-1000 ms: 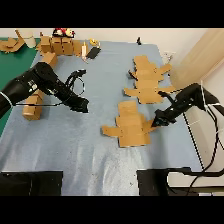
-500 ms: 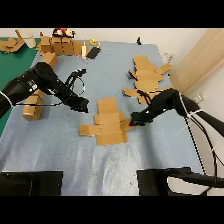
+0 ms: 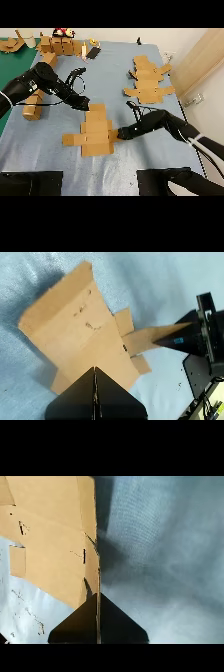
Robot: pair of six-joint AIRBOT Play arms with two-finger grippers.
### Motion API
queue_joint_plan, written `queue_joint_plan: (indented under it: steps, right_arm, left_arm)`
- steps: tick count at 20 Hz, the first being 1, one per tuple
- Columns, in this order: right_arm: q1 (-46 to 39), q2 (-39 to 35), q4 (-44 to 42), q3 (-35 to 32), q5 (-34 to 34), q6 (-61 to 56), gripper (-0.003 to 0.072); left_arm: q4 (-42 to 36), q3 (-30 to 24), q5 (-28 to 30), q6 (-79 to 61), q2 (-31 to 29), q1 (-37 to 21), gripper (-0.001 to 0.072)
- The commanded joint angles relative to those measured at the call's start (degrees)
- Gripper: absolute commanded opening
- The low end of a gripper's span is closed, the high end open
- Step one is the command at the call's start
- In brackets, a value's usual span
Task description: Fold the box.
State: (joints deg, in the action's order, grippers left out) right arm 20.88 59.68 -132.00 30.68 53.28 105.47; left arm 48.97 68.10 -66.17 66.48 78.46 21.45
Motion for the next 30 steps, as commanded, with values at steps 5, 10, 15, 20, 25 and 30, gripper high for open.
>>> queue_joint_plan:
  steps: [5, 10, 15, 20, 25, 30]
  right_arm:
    - [2.1, -12.07, 5.7, -6.56, -2.32, -7.13, 0.0003]
    - [2.1, -12.61, 5.86, -6.91, 0.5, -7.1, 0.0003]
    - [2.12, -12.96, 6.45, -10.8, 1.01, -6.78, 0.0003]
    - [2.1, -14.86, 5.79, -11.72, -1.97, 1.44, 0.0003]
    - [2.1, -16.68, 2.58, -11.72, -1.81, 4.09, 0.0003]
    - [2.1, -16.63, 2.56, -11.72, -1.38, 4.07, 0.0003]
  left_arm:
    - [-2.14, 0.04, 4.37, 0.0, 0.02, 0.0, 0.0012]
    - [-2.71, 0.04, 4.02, 0.42, 0.13, 0.0, 0.0012]
    - [-2.21, -2.97, 4.15, -1.75, 3.23, -0.11, 0.014]
    - [-2.64, -5.84, 3.52, -4.2, 4.83, -1.22, 0.041]
    - [-7.23, -7.67, 2.19, -11.02, 4.85, -2.99, 0.0409]
    - [-10.51, -12.13, 1.9, -15.3, 5.55, -3.5, 0.0409]
